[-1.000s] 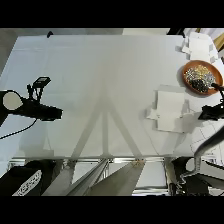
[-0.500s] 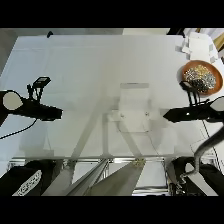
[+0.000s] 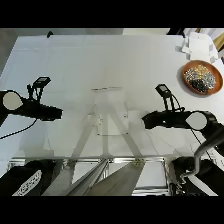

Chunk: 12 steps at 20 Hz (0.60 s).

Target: Fold the box and place the chain.

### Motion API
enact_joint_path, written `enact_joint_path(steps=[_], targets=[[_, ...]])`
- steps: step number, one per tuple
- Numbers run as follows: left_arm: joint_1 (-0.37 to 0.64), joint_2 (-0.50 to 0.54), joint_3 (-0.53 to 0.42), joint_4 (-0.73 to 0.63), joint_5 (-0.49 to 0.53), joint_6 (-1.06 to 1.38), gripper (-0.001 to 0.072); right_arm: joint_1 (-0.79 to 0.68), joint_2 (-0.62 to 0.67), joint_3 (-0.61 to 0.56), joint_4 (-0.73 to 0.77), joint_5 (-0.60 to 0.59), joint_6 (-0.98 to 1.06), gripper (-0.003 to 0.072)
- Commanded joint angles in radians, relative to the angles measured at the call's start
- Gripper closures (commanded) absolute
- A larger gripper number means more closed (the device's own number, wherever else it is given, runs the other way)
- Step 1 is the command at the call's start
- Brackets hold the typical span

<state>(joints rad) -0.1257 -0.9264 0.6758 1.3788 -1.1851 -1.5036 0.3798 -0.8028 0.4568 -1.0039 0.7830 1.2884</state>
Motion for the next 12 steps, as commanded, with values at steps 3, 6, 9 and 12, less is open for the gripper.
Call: enact_joint_path(steps=[3, 6, 9, 12], targets=[[-0.001, -0.001, -0.002, -0.043, 0.079, 0.101, 0.0638, 0.076, 0.003, -0.002, -0.021, -0.065, 0.069, 0.0672], [0.000, -0.002, -0.001, -0.239, 0.162, 0.410, 0.0035, 0.076, 0.003, -0.002, -0.020, -0.060, 0.069, 0.0672], [0.000, -0.018, 0.003, -0.508, 0.271, 0.652, 0.0033, 0.076, 0.003, -0.002, -0.020, -0.060, 0.069, 0.0672], [0.000, -0.174, 0.069, -0.703, 0.113, 0.863, 0.0033, 0.076, 0.003, -0.002, -0.019, -0.059, 0.069, 0.0672]])
